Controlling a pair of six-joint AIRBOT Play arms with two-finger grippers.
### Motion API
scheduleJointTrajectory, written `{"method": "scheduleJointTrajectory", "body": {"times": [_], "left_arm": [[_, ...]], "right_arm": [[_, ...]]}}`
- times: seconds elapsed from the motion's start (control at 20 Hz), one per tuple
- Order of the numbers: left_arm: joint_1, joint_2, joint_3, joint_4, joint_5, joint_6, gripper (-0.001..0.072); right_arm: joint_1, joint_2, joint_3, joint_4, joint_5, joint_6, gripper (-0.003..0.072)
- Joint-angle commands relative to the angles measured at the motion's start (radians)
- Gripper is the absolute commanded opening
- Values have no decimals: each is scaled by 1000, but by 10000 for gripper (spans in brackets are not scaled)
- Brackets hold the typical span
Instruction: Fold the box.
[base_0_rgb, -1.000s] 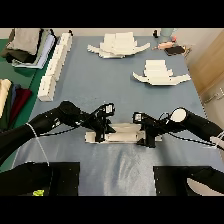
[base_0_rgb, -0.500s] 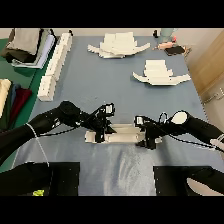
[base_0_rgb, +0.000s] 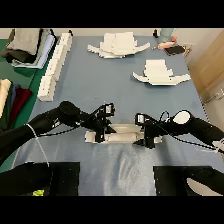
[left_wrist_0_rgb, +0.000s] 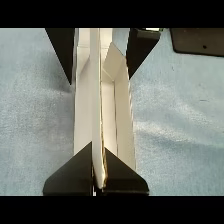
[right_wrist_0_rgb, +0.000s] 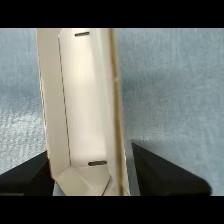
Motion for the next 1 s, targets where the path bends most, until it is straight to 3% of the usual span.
{"method": "scheduleJointTrajectory", "body": {"times": [0.0, 0.75, 0.95], "left_arm": [[0, 0, 1, 0, 0, 0, 16], [0, 0, 1, 0, 0, 0, 16], [0, 0, 1, 0, 0, 0, 16]], "right_arm": [[0, -3, -6, 13, -5, -2, 693], [-1, -20, -74, 93, -72, -87, 692], [0, -20, -75, 97, -71, -94, 626]]}}
